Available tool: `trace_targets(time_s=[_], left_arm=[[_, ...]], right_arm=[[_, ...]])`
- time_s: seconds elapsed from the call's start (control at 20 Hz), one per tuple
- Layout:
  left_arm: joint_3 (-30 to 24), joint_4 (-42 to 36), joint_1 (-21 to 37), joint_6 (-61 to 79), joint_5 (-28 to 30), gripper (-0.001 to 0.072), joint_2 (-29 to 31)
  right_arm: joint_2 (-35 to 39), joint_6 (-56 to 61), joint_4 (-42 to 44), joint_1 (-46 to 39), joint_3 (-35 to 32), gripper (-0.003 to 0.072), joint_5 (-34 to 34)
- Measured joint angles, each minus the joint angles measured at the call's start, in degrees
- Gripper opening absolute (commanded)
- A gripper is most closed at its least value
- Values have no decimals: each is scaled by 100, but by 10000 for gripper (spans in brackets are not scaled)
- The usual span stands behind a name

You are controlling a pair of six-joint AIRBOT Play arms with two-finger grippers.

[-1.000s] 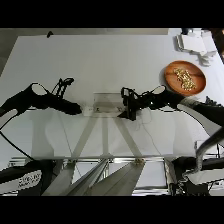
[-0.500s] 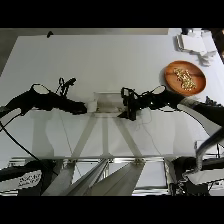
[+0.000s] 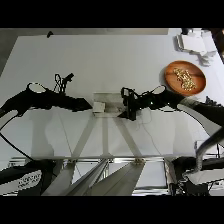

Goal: Fold the box and place the chain.

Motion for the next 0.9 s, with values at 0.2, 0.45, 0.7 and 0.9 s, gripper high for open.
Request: trace_targets(time_s=[0.2, 0.45, 0.7, 0.9], left_arm=[[0, -173, -4, 2, 83, 459, 61], [0, -258, -76, 17, 153, 459, 74], [0, -212, -444, 20, 514, 496, -15], [0, -127, -680, 20, 898, 494, -52]], right_arm=[[0, 0, 0, 0, 0, 541, 0], [0, 2, 0, 0, 0, 541, 0], [0, 0, 0, 0, 0, 541, 0], [0, 2, 0, 0, 0, 541, 0]])
